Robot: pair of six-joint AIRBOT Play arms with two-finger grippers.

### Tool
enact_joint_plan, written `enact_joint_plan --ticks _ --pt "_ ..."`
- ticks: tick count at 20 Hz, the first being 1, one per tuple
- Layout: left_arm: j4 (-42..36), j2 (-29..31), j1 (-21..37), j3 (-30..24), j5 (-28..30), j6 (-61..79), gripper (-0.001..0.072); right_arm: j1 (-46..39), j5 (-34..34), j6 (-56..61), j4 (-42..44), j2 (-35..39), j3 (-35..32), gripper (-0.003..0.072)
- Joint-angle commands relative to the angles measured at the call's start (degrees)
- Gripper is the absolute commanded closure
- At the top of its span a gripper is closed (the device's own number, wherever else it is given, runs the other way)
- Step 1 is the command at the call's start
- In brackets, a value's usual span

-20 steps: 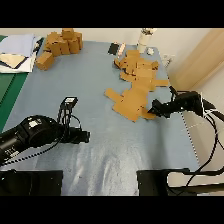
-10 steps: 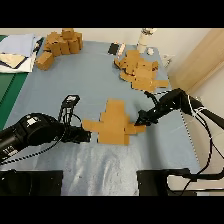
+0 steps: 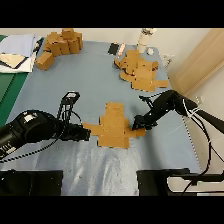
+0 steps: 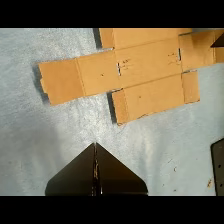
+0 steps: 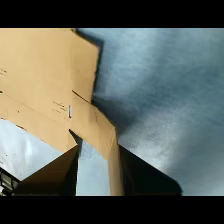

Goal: Fold the box.

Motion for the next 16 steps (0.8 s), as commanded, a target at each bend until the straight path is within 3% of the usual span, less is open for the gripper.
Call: enact_joint_plan --ticks 1,4,6,7,8,9,11,14,16 --pt "-1.51 0.04 1.75 0.09 -1.75 2.60 0.0694 0.31 3.06 1.40 0.15 2.89 -4.72 0.0348" --pt "-2.05 0.04 2.45 0.09 -2.01 3.89 0.0694 0.31 9.97 1.36 3.48 7.41 -10.21 0.0348" --pt "-1.99 0.02 2.45 0.09 -1.73 4.07 0.0694 0.33 13.55 0.74 7.26 9.18 -12.85 0.0403" --pt "-1.99 0.02 2.45 0.09 -1.44 4.24 0.0634 0.33 14.58 -0.07 8.90 9.46 -13.64 0.0407" --pt "-1.99 0.02 2.45 0.09 -0.96 4.26 0.0416 0.59 14.93 -0.81 9.62 9.46 -13.94 0.0468" --pt "-1.99 0.02 2.47 0.09 -0.42 4.33 0.0349 1.18 14.95 -1.51 9.62 9.46 -13.92 0.0596" --pt "-2.21 0.02 3.13 0.09 -0.09 5.33 0.0356 3.08 15.02 -2.80 10.08 9.77 -13.92 0.0683" --pt "-2.93 -0.04 9.20 0.09 -0.02 9.40 0.0355 7.23 15.32 -9.81 10.43 10.80 -13.94 0.0684" --pt "-7.93 -0.66 16.55 0.07 0.04 16.57 0.0355 10.23 15.63 -15.56 10.29 11.98 -14.14 0.0684"
